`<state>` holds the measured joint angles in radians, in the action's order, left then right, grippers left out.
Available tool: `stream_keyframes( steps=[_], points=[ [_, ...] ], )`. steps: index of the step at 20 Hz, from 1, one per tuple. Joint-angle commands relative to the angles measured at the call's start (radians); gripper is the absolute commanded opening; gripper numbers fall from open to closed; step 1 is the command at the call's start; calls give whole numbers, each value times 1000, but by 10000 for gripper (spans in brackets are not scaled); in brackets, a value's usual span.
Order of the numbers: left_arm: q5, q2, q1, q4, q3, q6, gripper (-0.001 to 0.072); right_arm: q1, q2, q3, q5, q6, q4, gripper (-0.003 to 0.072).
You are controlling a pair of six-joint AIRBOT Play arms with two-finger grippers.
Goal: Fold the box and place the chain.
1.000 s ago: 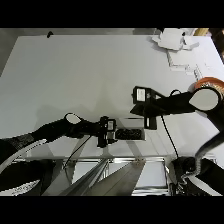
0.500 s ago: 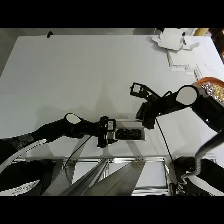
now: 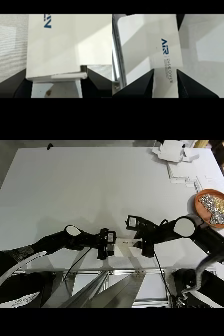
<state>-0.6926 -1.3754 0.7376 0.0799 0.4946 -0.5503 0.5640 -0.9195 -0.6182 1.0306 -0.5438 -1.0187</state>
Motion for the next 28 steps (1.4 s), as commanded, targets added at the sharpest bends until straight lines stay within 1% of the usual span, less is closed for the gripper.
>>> stream_keyframes(
  steps=[1, 4, 9, 11, 15, 18, 19, 21, 22, 28],
  points=[
    [0, 0, 0, 0, 0, 0, 271, 38, 34, 36, -57, 56, -12, 320],
    [0, 0, 0, 0, 0, 0, 271, 60, 34, 36, -83, 56, -31, 321],
    [0, 0, 0, 0, 0, 0, 271, 161, 34, 36, -83, 56, -34, 320],
    [0, 0, 0, 0, 0, 0, 271, 185, 34, 36, -90, 55, -58, 320],
    [0, 0, 0, 0, 0, 0, 271, 187, 34, 37, -133, 42, -142, 320],
    [0, 0, 0, 0, 0, 0, 271, 187, 34, 37, -182, 24, -153, 317],
    [0, 0, 0, 0, 0, 0, 271, 187, 34, 37, -202, -1, -153, 313],
    [0, 0, 0, 0, 0, 0, 271, 187, 34, 37, -214, -10, -152, 231],
    [0, 0, 0, 0, 0, 0, 271, 187, 34, 37, -212, -10, -152, 218],
    [0, 0, 0, 0, 0, 0, 271, 187, 2, 41, -201, -10, -150, 219]
  ],
)
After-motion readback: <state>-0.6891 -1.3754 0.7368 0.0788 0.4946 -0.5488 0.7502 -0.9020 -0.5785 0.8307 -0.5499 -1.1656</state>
